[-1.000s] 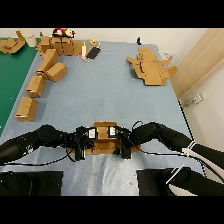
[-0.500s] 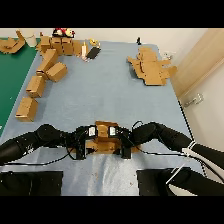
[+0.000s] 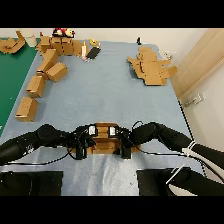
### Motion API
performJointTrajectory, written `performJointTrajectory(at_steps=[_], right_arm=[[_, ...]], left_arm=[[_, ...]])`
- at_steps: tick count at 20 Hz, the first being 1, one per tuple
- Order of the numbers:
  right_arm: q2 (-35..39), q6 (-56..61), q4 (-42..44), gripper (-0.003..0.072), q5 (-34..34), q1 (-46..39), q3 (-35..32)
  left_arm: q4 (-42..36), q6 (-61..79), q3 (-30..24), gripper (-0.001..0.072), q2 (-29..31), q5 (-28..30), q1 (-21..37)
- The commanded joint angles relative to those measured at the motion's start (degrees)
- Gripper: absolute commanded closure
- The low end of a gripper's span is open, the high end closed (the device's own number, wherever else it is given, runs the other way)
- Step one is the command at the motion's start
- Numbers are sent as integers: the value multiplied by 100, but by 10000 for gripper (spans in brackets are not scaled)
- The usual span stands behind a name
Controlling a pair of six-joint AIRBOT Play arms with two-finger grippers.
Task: Fold the box.
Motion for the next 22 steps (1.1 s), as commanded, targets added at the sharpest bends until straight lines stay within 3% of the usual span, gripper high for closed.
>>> performJointTrajectory(at_steps=[1,4,8,11,13,14,19,22], right_arm=[[0,0,0,240,0,0,-2],[0,0,0,240,0,0,-2],[0,0,0,240,0,0,-2],[0,0,0,240,0,0,-2],[0,2,0,240,0,0,-2],[0,2,0,240,0,0,-2],[0,0,0,240,0,0,-2],[0,2,0,240,0,0,-2]], left_arm=[[745,-1257,0,699,140,48,13],[2557,-3576,0,699,686,-4,13],[4118,-7399,-2,700,1716,-415,72],[4732,-9989,-7,699,2124,-1523,601],[4739,-10247,-74,699,2122,-2194,1008],[4739,-10247,-142,699,2120,-2258,1145],[4223,-10242,-330,699,1821,-2238,1504],[3062,-9418,-337,700,1419,-2070,1499]])
